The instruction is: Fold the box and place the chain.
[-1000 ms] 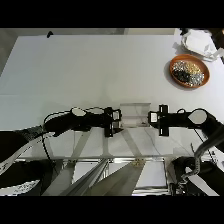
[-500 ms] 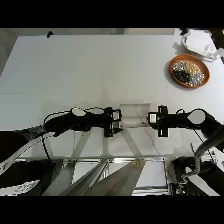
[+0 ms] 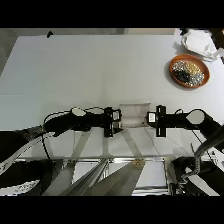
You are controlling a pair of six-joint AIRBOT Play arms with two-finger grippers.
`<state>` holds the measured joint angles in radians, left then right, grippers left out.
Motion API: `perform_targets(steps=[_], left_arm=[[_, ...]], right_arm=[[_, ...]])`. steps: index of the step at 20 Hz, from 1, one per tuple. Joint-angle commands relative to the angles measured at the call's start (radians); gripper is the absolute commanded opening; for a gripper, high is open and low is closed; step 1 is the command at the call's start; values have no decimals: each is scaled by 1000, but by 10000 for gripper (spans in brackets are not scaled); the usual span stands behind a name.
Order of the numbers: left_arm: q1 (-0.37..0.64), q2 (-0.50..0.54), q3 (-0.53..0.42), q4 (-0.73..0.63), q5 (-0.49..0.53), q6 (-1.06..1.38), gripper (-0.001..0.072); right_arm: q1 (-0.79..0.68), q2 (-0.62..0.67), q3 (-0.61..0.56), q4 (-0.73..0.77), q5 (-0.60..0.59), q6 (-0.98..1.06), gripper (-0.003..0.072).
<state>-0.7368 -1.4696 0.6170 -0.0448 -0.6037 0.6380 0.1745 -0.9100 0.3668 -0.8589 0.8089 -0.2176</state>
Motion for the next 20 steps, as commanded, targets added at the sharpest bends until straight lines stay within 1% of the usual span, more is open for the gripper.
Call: perform_targets(steps=[1,9,13,16,20], left_arm=[[0,0,0,0,1,1,274],[0,0,0,0,1,1,274],[0,0,0,0,1,1,274],[0,0,0,0,1,1,274],[0,0,0,0,1,1,274]], right_arm=[[1,0,0,17,-17,-2,103],[1,-1,-12,37,-16,-6,103],[11,-1,-50,102,-18,-140,102],[44,-2,-51,104,-31,-150,101],[49,-3,-51,103,-40,-150,102]])
